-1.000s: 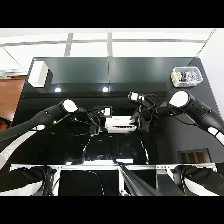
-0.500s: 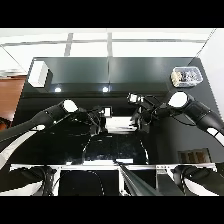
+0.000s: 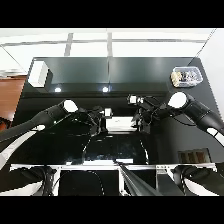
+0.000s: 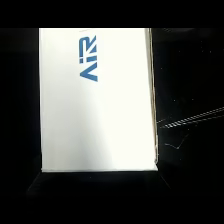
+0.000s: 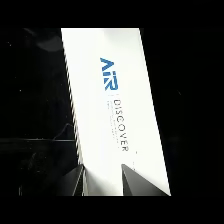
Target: Fold the box and place the chain.
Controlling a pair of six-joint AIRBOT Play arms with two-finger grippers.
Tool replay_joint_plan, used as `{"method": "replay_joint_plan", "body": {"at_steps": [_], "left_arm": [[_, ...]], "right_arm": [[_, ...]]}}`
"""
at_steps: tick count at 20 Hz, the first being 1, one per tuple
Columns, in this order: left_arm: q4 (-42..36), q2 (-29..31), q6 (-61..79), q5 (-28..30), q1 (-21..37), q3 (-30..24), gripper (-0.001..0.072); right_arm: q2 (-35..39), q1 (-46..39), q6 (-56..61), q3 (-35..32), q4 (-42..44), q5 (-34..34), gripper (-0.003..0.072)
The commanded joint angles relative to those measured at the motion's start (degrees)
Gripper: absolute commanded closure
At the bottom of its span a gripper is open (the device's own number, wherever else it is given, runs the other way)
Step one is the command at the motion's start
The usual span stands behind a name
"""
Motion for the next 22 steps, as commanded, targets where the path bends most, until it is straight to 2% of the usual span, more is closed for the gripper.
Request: {"method": "replay_joint_plan", "body": {"at_steps": [1,7,11,12,13,18,22], "left_arm": [[0.0,0.0,0.1,0.1,0.0,0.0,0.0433],[0.0,0.0,0.1,0.1,0.0,0.0,0.0433],[0.0,0.0,0.1,0.1,0.0,0.0,0.0433],[0.0,0.0,0.1,0.1,0.0,0.0,0.0433],[0.0,0.0,0.1,0.1,0.0,0.0,0.0433],[0.0,0.0,0.1,0.1,0.0,0.0,0.0433],[0.0,0.0,0.1,0.1,0.0,0.0,0.0433]], "right_arm": [[0.0,0.1,0.3,-0.2,-0.8,-0.1,0.0393],[1.3,-0.1,3.6,0.3,0.4,1.4,0.0393],[4.4,-1.1,14.6,1.5,2.3,5.2,0.0395],[4.3,-2.1,19.9,1.4,3.9,7.4,0.0472],[4.3,-2.6,23.8,0.9,5.6,8.3,0.0676],[1.2,-3.0,25.5,-5.4,23.5,2.2,0.0669],[-3.6,-3.0,26.8,-5.6,24.5,-1.5,0.0669]]}}
